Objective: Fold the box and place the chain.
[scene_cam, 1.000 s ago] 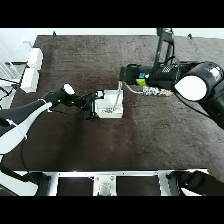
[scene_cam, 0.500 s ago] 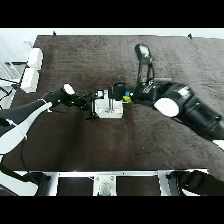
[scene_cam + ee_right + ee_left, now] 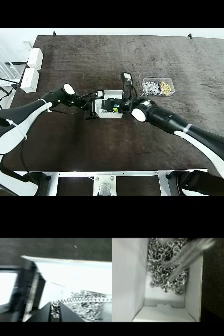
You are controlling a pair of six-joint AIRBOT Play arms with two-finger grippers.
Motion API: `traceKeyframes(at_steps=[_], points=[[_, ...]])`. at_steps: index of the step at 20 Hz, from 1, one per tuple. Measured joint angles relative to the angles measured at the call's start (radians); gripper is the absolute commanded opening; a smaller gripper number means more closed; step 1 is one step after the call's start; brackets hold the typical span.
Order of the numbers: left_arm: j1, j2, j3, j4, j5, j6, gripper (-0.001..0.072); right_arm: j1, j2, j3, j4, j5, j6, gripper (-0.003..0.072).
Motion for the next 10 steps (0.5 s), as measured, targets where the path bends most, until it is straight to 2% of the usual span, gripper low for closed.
traceKeyframes(at_steps=[1,2,3,7,10], points=[[0.0,0.0,0.0,0.0,0.0,0.0,0.0529,-0.005,-0.027,-0.002,0.001,-0.01,0.002,0.0108],[0.0,0.0,0.0,0.0,0.0,0.0,0.053,-0.013,-0.046,-0.003,0.002,-0.019,0.005,0.039],[0.0,0.0,0.0,0.0,0.0,0.0,0.0529,-0.023,-0.06,-0.004,0.002,-0.025,0.005,0.0505],[0.0,0.0,0.0,0.0,0.0,0.0,0.0529,-0.072,-0.04,-0.006,0.0,-0.021,-0.003,0.0505],[0.0,0.0,0.0,0.0,0.0,0.0,0.053,-0.138,0.04,-0.007,-0.058,0.048,-0.021,0.0505]])
